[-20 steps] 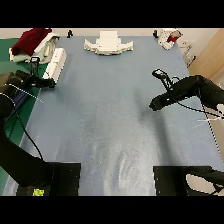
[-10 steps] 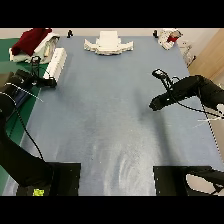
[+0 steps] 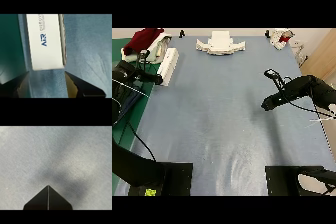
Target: Fold the box.
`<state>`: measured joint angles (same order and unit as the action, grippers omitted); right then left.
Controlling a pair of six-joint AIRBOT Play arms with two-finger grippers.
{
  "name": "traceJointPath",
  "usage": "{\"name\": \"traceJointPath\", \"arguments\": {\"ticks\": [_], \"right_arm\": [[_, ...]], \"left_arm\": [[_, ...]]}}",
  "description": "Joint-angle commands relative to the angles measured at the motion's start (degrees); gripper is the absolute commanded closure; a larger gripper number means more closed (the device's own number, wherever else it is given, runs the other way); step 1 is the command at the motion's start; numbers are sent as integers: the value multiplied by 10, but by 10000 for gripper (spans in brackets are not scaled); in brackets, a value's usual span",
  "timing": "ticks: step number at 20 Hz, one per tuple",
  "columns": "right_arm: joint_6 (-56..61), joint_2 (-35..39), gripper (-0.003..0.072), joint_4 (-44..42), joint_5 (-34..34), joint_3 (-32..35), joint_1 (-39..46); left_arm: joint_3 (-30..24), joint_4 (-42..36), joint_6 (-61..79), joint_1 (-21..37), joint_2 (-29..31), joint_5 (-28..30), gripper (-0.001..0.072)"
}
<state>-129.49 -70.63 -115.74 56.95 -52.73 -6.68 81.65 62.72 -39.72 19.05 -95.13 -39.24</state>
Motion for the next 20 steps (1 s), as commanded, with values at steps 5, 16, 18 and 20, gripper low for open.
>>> {"name": "traceJointPath", "arguments": {"ticks": [5, 16, 18, 20], "right_arm": [[0, 0, 682, 0, 0, 0, 0], [0, 0, 682, 0, 0, 0, 0], [0, 0, 682, 0, 0, 0, 0], [0, 0, 682, 0, 0, 0, 0]], "left_arm": [[1, 26, -66, -2, 152, -253, 24], [-46, -139, -204, -203, 202, -458, 698], [-81, -135, -218, -268, 200, -380, 697], [-98, -115, -218, -313, 193, -323, 697]]}}
